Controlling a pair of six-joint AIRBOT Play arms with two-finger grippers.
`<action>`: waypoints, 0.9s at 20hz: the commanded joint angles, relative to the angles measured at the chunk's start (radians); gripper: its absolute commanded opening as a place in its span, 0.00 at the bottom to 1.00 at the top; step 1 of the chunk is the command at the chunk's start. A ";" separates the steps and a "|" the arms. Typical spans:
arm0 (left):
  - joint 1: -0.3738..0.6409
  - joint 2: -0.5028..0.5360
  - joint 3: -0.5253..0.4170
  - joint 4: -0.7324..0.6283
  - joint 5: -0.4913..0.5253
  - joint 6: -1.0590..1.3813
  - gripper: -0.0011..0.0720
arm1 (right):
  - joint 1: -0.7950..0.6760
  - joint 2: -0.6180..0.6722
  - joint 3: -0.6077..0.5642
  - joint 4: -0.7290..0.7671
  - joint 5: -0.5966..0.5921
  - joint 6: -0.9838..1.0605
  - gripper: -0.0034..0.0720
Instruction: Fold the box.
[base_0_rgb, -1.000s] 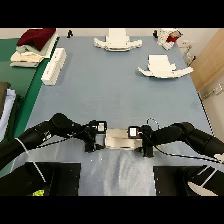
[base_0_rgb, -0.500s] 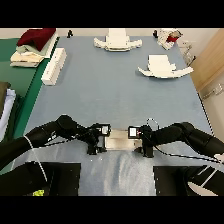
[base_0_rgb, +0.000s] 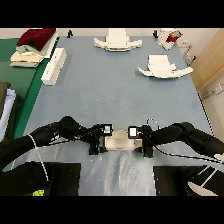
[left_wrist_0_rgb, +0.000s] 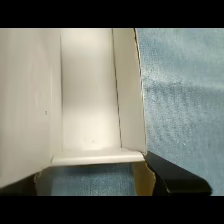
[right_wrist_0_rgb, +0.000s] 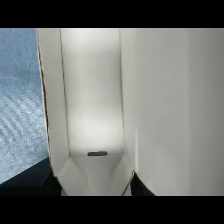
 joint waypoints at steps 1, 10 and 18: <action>-0.018 -0.002 0.001 -0.002 0.042 -0.023 0.96 | 0.000 0.001 0.001 0.000 0.000 0.000 0.73; -0.024 -0.002 0.000 0.002 0.036 -0.024 0.63 | 0.000 0.001 0.001 0.000 0.000 0.000 0.73; -0.024 -0.002 0.000 0.002 0.037 -0.024 0.62 | 0.000 0.001 0.001 0.000 0.000 0.000 0.73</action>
